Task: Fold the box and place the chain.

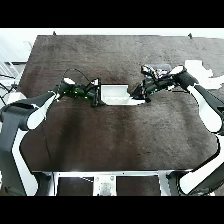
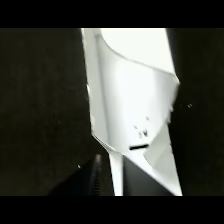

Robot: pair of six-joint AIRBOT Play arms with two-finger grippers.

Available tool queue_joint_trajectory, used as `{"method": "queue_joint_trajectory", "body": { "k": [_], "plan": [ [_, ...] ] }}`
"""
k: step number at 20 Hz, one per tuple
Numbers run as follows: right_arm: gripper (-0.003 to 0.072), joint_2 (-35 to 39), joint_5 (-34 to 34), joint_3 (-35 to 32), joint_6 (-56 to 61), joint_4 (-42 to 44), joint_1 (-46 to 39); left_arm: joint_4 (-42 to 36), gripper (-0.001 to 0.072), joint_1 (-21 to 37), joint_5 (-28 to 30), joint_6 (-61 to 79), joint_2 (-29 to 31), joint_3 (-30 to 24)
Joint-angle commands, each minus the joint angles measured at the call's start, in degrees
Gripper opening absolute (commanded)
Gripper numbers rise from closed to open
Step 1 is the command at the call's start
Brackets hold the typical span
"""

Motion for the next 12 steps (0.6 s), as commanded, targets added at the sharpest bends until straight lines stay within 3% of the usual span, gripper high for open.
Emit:
{"method": "queue_joint_trajectory", "body": {
  "k": [1,3,9,12],
  "plan": [
    [0.0042,0.48,3.06,-0.07,-0.48,5.70,2.56,0.28,0.0421,0.04,0.11,-0.07,-0.02,-0.02],
    [0.0008,0.48,0.87,-0.07,-2.97,9.14,4.85,0.28,0.0421,0.04,0.22,-0.07,-0.02,-0.02],
    [0.0008,0.42,-16.57,-0.07,-2.95,20.79,5.70,0.66,0.0421,0.04,0.44,-0.07,-0.02,-0.02],
    [0.0008,-0.42,-20.50,-0.07,-2.67,21.64,5.38,0.66,0.0421,0.04,0.44,-0.09,-0.02,-0.02]
  ]
}}
